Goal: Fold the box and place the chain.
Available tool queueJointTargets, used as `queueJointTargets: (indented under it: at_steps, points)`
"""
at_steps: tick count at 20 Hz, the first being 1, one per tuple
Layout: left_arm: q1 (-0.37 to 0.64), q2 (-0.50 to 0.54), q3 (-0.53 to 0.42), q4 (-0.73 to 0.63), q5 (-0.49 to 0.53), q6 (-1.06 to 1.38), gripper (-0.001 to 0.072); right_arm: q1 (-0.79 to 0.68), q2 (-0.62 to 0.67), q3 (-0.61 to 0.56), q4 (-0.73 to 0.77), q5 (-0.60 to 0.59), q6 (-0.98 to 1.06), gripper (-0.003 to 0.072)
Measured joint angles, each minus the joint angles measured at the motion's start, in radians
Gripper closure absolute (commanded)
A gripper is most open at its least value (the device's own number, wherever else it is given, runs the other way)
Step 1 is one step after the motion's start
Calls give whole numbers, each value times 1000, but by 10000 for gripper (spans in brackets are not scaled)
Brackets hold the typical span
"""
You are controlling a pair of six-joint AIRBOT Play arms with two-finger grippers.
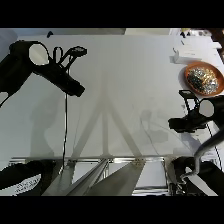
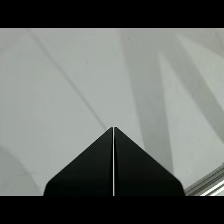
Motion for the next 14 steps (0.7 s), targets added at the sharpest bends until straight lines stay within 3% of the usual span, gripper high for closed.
queueJointTargets:
  at_steps: [10, 11, 12, 14]
  points:
    - [0, 0, 0, 0, 0, 0, 701, 0, 0, 0, 0, -18, 0, 490]
    - [0, 0, 0, 0, 0, 0, 701, 0, 0, 0, 0, -39, 0, 521]
    - [0, 0, 0, 0, 0, 0, 701, 0, 0, 0, -2, -53, 0, 659]
    - [0, 0, 0, 0, 0, 0, 701, -2, 0, 1, -26, -77, -10, 665]
